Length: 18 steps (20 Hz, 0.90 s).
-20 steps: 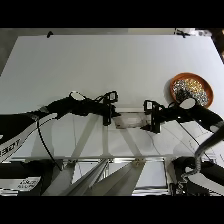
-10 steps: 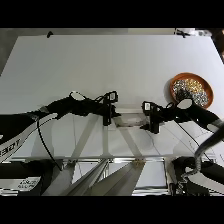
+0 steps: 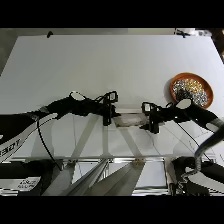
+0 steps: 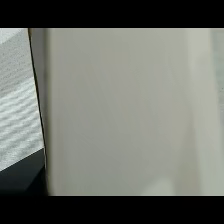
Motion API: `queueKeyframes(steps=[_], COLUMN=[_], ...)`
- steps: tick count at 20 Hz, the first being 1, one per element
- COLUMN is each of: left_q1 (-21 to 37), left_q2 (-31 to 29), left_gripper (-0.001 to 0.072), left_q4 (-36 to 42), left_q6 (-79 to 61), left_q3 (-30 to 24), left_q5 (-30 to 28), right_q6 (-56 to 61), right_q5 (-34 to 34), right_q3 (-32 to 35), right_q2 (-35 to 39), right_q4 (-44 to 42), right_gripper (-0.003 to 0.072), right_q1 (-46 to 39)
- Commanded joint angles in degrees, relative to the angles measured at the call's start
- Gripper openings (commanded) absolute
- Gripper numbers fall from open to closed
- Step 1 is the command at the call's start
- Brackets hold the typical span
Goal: Fold the box and place the chain.
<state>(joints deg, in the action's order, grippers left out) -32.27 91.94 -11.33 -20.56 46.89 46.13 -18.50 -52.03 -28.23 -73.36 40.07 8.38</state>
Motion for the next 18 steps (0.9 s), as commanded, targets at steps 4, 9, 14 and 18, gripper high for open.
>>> queueKeyframes(steps=[4,9,14,18], left_q1=[0.04,0.04,0.04,0.04], left_q2=[0.0,0.0,0.0,0.0], left_gripper=[0.0013,0.0013,0.0013,0.0013], left_q4=[-0.02,-0.02,-0.02,-0.02], left_q6=[0.02,0.0,0.02,0.02], left_q3=[0.02,0.02,0.02,0.02], left_q5=[-0.04,-0.04,-0.02,-0.04], right_q6=[-0.17,-0.2,-0.13,0.04], right_q5=[0.87,1.42,1.53,1.92], right_q3=[0.04,0.04,0.04,0.04], right_q2=[-0.28,-0.39,-0.37,-0.37], right_q4=[0.07,0.22,0.17,0.2], right_gripper=[0.0565,0.0458,0.0402,0.0414], right_q1=[0.07,0.07,0.07,0.07])
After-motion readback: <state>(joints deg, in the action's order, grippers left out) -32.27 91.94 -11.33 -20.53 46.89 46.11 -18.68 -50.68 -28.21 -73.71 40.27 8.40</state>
